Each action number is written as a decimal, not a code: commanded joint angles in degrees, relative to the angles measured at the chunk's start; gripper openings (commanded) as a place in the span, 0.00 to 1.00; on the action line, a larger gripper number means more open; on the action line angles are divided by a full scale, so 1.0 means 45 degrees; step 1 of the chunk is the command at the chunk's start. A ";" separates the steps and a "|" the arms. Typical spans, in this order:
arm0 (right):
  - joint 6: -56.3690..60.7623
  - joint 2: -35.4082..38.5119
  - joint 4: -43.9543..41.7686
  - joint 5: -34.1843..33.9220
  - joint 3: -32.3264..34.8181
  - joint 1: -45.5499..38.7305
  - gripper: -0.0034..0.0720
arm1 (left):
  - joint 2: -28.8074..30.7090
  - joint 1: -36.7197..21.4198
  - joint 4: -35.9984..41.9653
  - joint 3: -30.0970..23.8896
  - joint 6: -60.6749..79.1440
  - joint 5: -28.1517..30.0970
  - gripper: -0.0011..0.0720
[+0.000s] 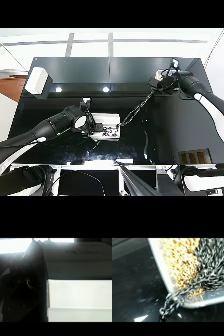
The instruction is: Fold the box and place the chain.
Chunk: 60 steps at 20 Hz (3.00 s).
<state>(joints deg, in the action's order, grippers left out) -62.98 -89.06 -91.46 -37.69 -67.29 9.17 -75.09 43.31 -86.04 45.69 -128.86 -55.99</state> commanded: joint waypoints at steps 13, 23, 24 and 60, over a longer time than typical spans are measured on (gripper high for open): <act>-0.6023 0.8879 -0.3317 -0.5192 -0.3487 0.0384 0.07 | 0.0000 0.0024 0.0000 0.0005 0.0015 0.0039 0.06; -0.6640 0.8272 -0.6980 -0.6382 -0.3084 0.4556 0.07 | -0.0019 0.0102 -0.0019 0.0005 0.0010 0.0102 0.06; -0.6611 0.8000 -0.6985 -0.6154 -0.3007 0.5100 0.07 | -0.0039 0.0102 -0.0015 0.0005 0.0010 0.0102 0.06; -1.1011 0.6373 -0.4444 -0.4600 0.4454 0.2433 0.98 | -0.0049 0.0102 -0.0053 0.0005 0.0005 0.0102 0.06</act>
<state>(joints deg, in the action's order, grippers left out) -105.08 -60.64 -110.80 -70.11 -59.53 21.56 -75.26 43.75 -86.28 45.69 -128.84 -55.53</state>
